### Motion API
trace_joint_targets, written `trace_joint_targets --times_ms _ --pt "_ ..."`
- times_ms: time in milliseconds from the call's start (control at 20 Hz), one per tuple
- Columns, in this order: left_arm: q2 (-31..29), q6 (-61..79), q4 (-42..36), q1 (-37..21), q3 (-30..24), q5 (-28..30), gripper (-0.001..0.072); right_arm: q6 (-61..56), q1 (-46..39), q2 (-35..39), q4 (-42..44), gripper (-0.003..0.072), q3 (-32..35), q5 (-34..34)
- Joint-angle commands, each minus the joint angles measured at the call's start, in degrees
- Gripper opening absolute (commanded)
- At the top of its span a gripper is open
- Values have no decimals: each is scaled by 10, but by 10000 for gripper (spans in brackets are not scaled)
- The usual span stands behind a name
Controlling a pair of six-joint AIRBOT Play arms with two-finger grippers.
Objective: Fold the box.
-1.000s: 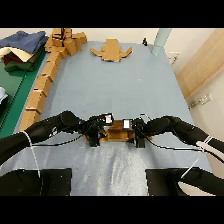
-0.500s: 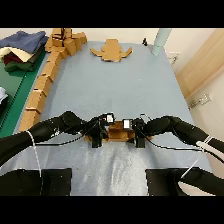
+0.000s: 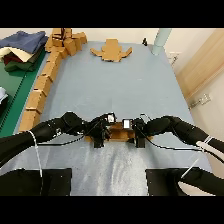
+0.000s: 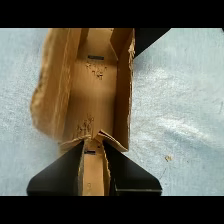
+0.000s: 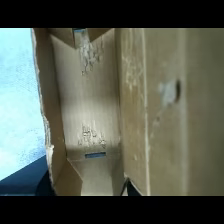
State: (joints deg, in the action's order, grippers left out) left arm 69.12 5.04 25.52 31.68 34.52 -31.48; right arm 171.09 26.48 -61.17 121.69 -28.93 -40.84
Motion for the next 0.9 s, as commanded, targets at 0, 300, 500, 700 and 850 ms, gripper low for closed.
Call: trace_joint_targets --times_ms 0,300,500,700,850 --pt "2 5 -3 2 0 -2 178 0 1 0 0 532 0 0" --pt "2 5 -3 1 0 -2 538 0 1 0 0 532 0 0" --pt "2 5 -3 1 0 -2 539 0 1 0 0 532 0 0" --pt "0 -7 5 1 0 -1 525 0 1 0 0 532 0 0" --pt "-29 -103 110 0 0 -6 216 0 1 0 0 532 0 0"
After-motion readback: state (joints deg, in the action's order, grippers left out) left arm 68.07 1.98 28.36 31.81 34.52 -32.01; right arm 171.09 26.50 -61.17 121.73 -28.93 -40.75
